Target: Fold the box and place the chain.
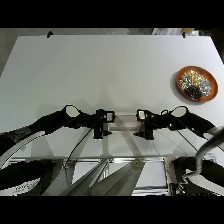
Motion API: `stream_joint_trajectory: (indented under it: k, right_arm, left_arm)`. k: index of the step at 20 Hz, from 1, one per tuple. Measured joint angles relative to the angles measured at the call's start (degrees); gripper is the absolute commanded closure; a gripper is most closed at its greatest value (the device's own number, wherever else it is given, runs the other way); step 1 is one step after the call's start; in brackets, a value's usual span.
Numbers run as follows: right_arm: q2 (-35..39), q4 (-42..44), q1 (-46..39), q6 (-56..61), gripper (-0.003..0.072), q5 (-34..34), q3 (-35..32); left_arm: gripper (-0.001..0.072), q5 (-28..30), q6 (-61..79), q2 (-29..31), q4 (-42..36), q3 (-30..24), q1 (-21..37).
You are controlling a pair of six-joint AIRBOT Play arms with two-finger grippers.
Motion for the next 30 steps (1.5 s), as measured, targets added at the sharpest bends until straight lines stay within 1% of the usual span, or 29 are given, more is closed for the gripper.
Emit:
stream_joint_trajectory:
  k: [5,8,10,11,12,13,14,16,17,18,19,22,24,27,30]
  right_arm:
    - [4.1,-6.0,0.0,7.5,0.0000,0.6,0.0]
    - [7.9,-10.5,0.0,12.5,0.0004,1.3,0.0]
    - [11.1,-14.2,0.0,16.1,0.0033,1.4,0.0]
    - [12.7,-15.9,0.0,18.0,0.0034,1.5,0.0]
    - [14.7,-17.5,0.0,20.0,0.0056,1.8,0.0]
    - [16.6,-18.5,0.0,21.9,0.0101,2.1,0.0]
    - [18.9,-18.9,0.0,23.5,0.0180,2.6,0.0]
    - [23.2,-18.6,0.0,25.6,0.0315,3.2,0.0]
    - [25.0,-17.6,0.0,26.3,0.0416,3.4,0.0]
    - [26.6,-15.6,0.0,26.8,0.0555,3.5,0.0]
    - [27.6,-13.4,0.0,27.1,0.0673,3.5,0.0]
    - [28.4,-4.2,0.0,26.8,0.0669,2.2,0.0]
    - [26.9,3.3,0.0,26.4,0.0669,-1.4,0.0]
    - [22.1,11.3,0.0,25.6,0.0669,-8.0,0.0]
    - [15.5,14.2,0.0,25.0,0.0669,-12.0,0.0]
  left_arm:
    - [0.0505,0.0,0.0,0.0,0.0,0.0,0.0]
    - [0.0505,-0.1,0.0,0.0,0.0,0.0,0.0]
    - [0.0505,-0.1,0.0,0.0,0.0,0.0,0.0]
    - [0.0505,-0.1,0.0,0.0,0.0,0.0,0.0]
    - [0.0505,-0.1,0.0,0.0,0.0,0.0,0.0]
    - [0.0505,-0.1,0.0,0.0,0.0,0.0,0.0]
    - [0.0505,-0.1,0.0,0.0,0.0,0.0,0.0]
    - [0.0505,-0.1,0.0,0.0,0.0,0.0,0.0]
    - [0.0505,-0.1,0.0,0.0,0.0,0.0,0.0]
    - [0.0505,-0.1,0.0,0.0,0.0,0.0,0.0]
    - [0.0505,-0.1,0.0,0.0,0.0,0.0,0.0]
    - [0.0505,-0.1,0.0,0.0,0.0,0.0,0.0]
    - [0.0505,-0.1,0.0,0.0,0.0,0.0,0.0]
    - [0.0505,-0.1,-0.1,0.0,0.0,0.0,0.0]
    - [0.0505,-0.1,-0.1,0.0,0.0,0.0,0.0]
